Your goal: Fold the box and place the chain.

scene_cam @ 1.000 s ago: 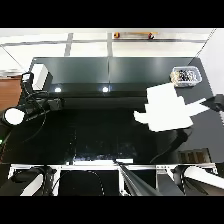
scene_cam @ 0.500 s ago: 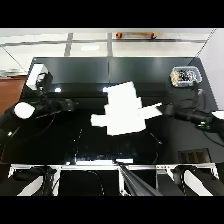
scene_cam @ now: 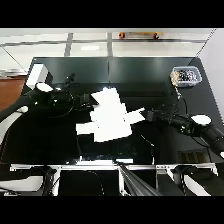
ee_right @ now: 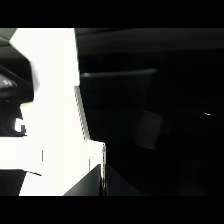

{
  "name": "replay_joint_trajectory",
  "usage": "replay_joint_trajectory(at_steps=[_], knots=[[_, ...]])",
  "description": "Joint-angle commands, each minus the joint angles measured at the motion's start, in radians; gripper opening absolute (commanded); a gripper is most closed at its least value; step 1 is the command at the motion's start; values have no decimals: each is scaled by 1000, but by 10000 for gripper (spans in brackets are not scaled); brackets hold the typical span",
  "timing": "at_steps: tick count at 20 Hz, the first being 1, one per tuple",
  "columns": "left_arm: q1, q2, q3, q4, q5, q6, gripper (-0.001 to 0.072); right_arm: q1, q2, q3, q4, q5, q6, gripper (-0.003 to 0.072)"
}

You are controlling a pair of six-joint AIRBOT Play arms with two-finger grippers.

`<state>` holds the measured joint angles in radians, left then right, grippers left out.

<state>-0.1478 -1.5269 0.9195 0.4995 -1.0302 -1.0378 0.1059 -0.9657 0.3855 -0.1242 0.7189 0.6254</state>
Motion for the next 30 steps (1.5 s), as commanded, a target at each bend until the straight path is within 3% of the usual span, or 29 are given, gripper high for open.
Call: replay_joint_trajectory(at_steps=[1, 5, 9, 10, 11, 12, 13, 14, 15, 19, 21, 22, 24, 26, 27, 30], knots=[[-6, -140, 58, -66, -237, 76, 704, 25, 1, -2, 22, -16, 2, 13], [-21, -202, 108, -60, -397, 271, 683, 25, 1, -2, 20, -16, 2, 13], [-21, -235, 188, 40, -514, 386, 487, 25, 1, -2, 19, -16, 2, 13], [-21, -240, 206, 69, -517, 392, 371, 25, 1, -2, 18, -16, 2, 14], [-22, -245, 219, 94, -516, 397, 42, 25, 1, -2, 14, -16, 1, 15], [-24, -248, 230, 108, -513, 410, 26, 25, 1, -2, 11, -20, 1, 17], [-24, -248, 238, 114, -496, 410, 26, 25, 1, -2, 11, -28, 2, 187], [-21, -248, 245, 113, -486, 410, 25, 22, 1, -2, 10, -31, 2, 571], [-19, -248, 251, 114, -483, 409, 25, 5, 1, 8, -12, -8, 0, 699], [-26, -183, 241, 133, -486, 404, 21, -114, 17, 214, -403, 334, -2, 697], [-35, -80, 172, 123, -434, 467, 21, -129, 48, 332, -588, 463, -1, 698], [-37, -3, 104, 93, -360, 508, 21, -129, 61, 370, -641, 499, -2, 697], [-54, 159, -56, -53, -177, 707, 23, -127, 72, 390, -658, 518, -21, 698], [-108, 267, -185, -132, -11, 1137, 27, -99, 71, 359, -666, 469, -59, 698], [-136, 274, -204, -115, 15, 1313, 26, -74, 71, 328, -666, 425, -102, 698], [-201, 213, -181, -63, 73, 1341, 27, 9, 71, 248, -668, 342, -237, 698]])
